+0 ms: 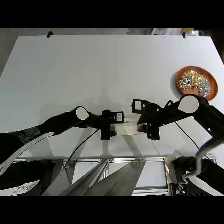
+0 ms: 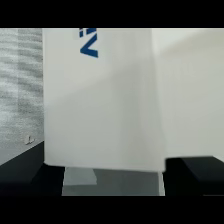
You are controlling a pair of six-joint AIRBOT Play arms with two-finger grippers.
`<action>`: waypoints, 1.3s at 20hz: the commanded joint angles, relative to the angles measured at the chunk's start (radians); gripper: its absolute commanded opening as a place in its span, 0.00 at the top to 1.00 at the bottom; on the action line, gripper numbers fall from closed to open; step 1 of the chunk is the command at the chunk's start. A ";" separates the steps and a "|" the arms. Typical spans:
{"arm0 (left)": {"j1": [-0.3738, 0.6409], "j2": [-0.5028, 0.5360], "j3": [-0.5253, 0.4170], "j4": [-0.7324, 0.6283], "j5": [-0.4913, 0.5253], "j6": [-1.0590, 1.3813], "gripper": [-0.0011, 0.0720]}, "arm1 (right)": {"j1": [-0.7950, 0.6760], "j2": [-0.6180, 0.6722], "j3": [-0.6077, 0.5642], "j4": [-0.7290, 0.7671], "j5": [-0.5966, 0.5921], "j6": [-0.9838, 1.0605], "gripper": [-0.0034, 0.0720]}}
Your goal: Fold the box and place the chain.
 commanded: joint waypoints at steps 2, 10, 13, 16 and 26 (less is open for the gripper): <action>0.000 0.000 0.000 0.000 0.000 0.000 0.70 | 0.031 0.004 -0.003 -0.082 -0.055 -0.007 0.56; 0.000 0.000 0.000 0.000 0.000 0.000 0.70 | 0.032 0.004 -0.003 -0.109 -0.083 0.000 0.68; 0.000 0.000 0.000 0.000 0.000 0.000 0.70 | 0.032 0.004 -0.003 -0.109 -0.082 -0.001 0.75; 0.000 0.000 0.000 0.000 0.000 0.000 0.70 | 0.032 0.004 -0.003 -0.110 -0.083 -0.001 0.82; 0.000 0.000 0.000 0.000 0.000 0.000 0.70 | 0.061 0.004 -0.003 -0.037 -0.058 -0.108 0.59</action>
